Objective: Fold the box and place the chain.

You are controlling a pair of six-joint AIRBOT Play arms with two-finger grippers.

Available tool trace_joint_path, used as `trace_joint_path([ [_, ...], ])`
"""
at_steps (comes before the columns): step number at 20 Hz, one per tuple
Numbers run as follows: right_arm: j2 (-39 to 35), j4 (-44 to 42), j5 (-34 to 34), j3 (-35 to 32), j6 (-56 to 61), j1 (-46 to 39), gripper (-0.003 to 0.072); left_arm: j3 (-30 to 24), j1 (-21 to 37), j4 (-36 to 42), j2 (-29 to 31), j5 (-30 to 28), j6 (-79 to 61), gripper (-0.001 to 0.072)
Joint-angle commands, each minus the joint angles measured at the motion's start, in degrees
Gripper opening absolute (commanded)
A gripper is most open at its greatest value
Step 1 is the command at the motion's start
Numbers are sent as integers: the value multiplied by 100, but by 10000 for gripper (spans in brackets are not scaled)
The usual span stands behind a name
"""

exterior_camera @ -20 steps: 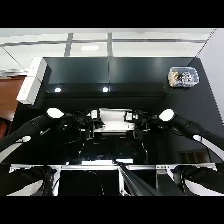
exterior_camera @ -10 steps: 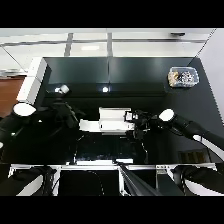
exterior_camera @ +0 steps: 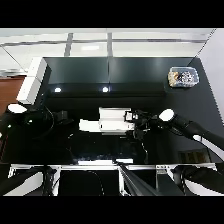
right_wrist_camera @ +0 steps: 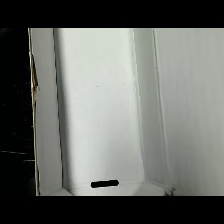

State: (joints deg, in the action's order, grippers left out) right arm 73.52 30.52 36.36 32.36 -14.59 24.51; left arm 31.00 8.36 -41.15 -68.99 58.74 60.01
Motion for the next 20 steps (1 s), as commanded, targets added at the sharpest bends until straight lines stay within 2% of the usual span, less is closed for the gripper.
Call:
trace_joint_path([
  [1,4,-2,2,0,2,2,16,2,-28,212,-778,284,212,22],
  [4,4,-2,2,0,2,2,16,4,-496,833,-1008,278,-310,23],
  [9,4,-2,2,2,2,2,16,256,-1488,890,-1104,-42,-509,23],
  [11,4,-2,2,2,2,2,16,466,-1547,890,-1104,142,-623,23],
  [13,4,-2,2,0,2,2,16,717,-1471,881,-1104,658,-903,25],
  [14,4,-2,2,0,2,2,16,822,-1434,883,-1104,916,-909,49],
  [15,4,-2,2,0,2,2,16,920,-1399,881,-1104,1132,-909,245],
  [16,4,-2,2,2,2,2,16,999,-1403,881,-1104,1252,-909,495],
  [17,4,-2,2,2,2,2,16,1049,-1423,883,-1104,1292,-909,561],
  [20,4,-2,2,2,2,2,16,1080,-1652,883,-1104,1154,-907,561],
])
